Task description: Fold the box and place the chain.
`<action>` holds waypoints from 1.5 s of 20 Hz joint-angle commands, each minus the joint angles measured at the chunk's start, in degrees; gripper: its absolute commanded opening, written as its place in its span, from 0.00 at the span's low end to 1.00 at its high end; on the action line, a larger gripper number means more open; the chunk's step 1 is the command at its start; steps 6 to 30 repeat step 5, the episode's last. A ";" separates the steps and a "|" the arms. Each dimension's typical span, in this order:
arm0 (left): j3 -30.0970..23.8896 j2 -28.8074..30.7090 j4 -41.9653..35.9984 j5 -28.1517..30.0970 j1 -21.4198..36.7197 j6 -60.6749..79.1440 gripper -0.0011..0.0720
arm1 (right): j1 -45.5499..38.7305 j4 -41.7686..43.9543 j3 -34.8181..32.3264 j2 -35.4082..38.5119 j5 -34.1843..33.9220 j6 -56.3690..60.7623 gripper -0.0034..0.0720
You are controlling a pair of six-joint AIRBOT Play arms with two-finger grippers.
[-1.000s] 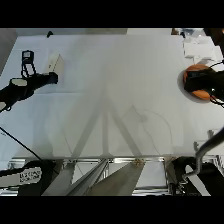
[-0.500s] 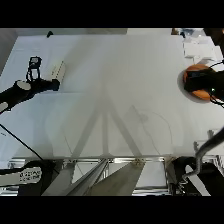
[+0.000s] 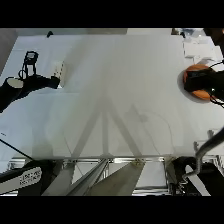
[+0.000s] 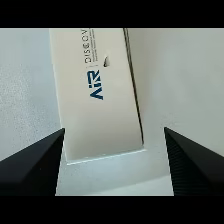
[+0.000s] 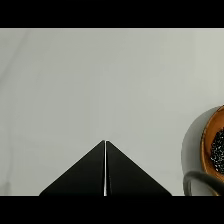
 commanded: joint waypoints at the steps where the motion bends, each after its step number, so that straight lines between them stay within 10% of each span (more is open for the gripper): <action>1: 0.00 5.68 0.04 -2.97 0.07 -0.02 0.95 | -0.02 0.02 0.07 0.04 0.02 0.00 0.06; 5: 0.00 14.67 0.04 -3.17 0.07 -0.04 0.95 | -0.02 0.02 0.07 0.04 0.02 0.00 0.06; 30: 0.00 14.67 0.04 -3.17 0.07 -0.04 0.95 | -0.02 0.02 0.07 0.04 0.02 0.00 0.06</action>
